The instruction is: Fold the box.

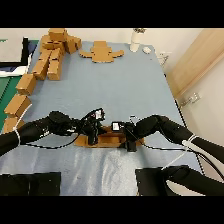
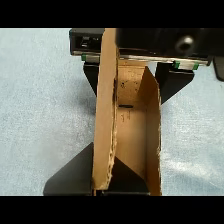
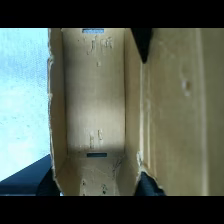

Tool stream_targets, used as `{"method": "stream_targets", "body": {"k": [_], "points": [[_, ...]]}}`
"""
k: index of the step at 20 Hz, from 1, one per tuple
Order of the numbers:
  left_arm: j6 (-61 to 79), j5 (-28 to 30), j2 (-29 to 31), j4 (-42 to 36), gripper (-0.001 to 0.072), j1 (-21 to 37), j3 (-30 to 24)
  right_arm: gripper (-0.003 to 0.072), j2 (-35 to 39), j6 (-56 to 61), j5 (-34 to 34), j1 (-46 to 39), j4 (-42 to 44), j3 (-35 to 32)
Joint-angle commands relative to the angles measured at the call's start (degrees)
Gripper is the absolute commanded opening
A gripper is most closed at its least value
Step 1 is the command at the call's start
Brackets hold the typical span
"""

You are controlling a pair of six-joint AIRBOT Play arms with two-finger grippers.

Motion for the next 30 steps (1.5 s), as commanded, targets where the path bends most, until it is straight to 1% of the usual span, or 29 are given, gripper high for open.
{"method": "stream_targets", "body": {"k": [1,4,6,10,16,17,18,19,20,23,24,26,28,30], "points": [[0.0,-0.04,-0.04,-0.02,0.0011,0.02,0.0,0.0511,-0.04,0.0,0.07,0.04,0.11,-0.02],[0.0,0.02,-0.04,-0.22,0.0012,0.02,0.15,0.0511,-0.04,0.0,0.09,0.04,0.11,-0.02],[-0.02,-0.11,-0.04,-1.84,0.0011,0.02,0.17,0.0511,-0.04,0.0,0.09,0.07,0.11,-0.02],[0.0,-3.32,-0.04,-2.25,0.0011,0.02,0.17,0.0511,-0.04,0.0,0.24,0.04,0.11,-0.02],[-0.13,-4.74,-0.02,-2.19,0.0014,0.02,0.17,0.0511,-0.04,0.0,0.22,0.04,0.11,-0.02],[-1.4,-4.33,0.0,-2.16,0.0048,0.04,0.17,0.0511,-0.04,0.0,0.24,0.04,0.11,-0.02],[-2.49,-3.56,0.24,-2.16,0.0335,0.04,0.17,0.0511,-0.04,0.0,0.22,0.07,0.11,-0.02],[-5.77,-2.1,0.79,-2.12,0.0549,0.04,0.17,0.0511,-0.04,0.0,0.2,0.04,0.09,-0.02],[-8.74,-0.5,1.55,-1.92,0.057,0.04,0.17,0.0511,-0.04,0.0,0.17,0.04,0.11,-0.02],[-13.42,3.63,5.33,3.17,0.057,0.04,0.17,0.0511,-0.04,0.0,0.2,0.04,0.11,-0.02],[-16.41,3.61,6.34,5.99,0.057,0.09,0.15,0.0511,-0.04,0.0,0.2,0.04,0.09,-0.02],[-27.12,2.78,7.98,16.09,0.0571,0.24,0.11,0.0511,-0.04,0.0,0.17,0.07,0.09,-0.02],[-43.87,-0.87,9.27,28.37,0.057,1.38,0.11,0.0511,-0.04,0.0,0.2,0.04,0.09,-0.02],[-59.47,-8.44,10.78,37.79,0.0568,3.21,0.11,0.0511,-0.04,0.0,0.17,0.07,0.09,-0.02]]}}
